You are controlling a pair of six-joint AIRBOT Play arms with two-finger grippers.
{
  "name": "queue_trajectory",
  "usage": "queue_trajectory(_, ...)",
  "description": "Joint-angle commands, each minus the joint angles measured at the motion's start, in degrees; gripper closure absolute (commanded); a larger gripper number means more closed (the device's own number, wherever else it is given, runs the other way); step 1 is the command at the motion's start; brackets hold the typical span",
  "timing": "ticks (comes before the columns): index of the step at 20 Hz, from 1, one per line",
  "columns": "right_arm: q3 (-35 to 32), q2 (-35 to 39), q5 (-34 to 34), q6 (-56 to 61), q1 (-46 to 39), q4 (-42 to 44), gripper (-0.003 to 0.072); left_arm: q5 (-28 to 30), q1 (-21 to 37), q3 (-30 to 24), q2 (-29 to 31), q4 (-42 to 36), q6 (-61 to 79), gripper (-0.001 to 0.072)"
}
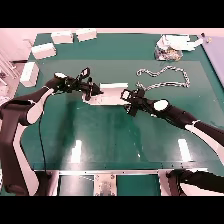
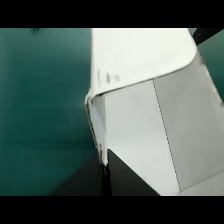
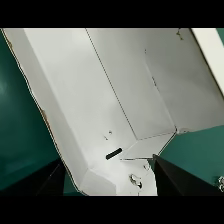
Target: Fold the box and place the chain.
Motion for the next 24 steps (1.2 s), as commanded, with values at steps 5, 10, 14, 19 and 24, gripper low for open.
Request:
queue_trajectory(5,4.1,-2.2,9.8,-3.5,-6.2,0.2,0.0003,-0.5,0.0,0.0,0.0,0.0,0.0,0.0689)
queue_trajectory(10,8.8,-5.9,18.5,-7.1,-8.0,3.1,0.0002,-0.5,0.0,0.0,0.0,0.0,0.0,0.0689)
queue_trajectory(14,10.7,-7.9,22.6,-7.7,-10.2,3.1,0.0002,-0.5,0.0,0.0,0.0,0.8,0.0,0.0689)
queue_trajectory(19,11.0,-8.7,27.5,-9.3,-13.8,3.8,0.0002,-0.9,0.0,0.0,0.0,0.8,0.0,0.0689)
queue_trajectory(24,13.5,-12.1,29.1,-14.3,-14.3,7.9,0.0002,-0.9,0.0,0.0,0.0,0.8,0.0,0.069)
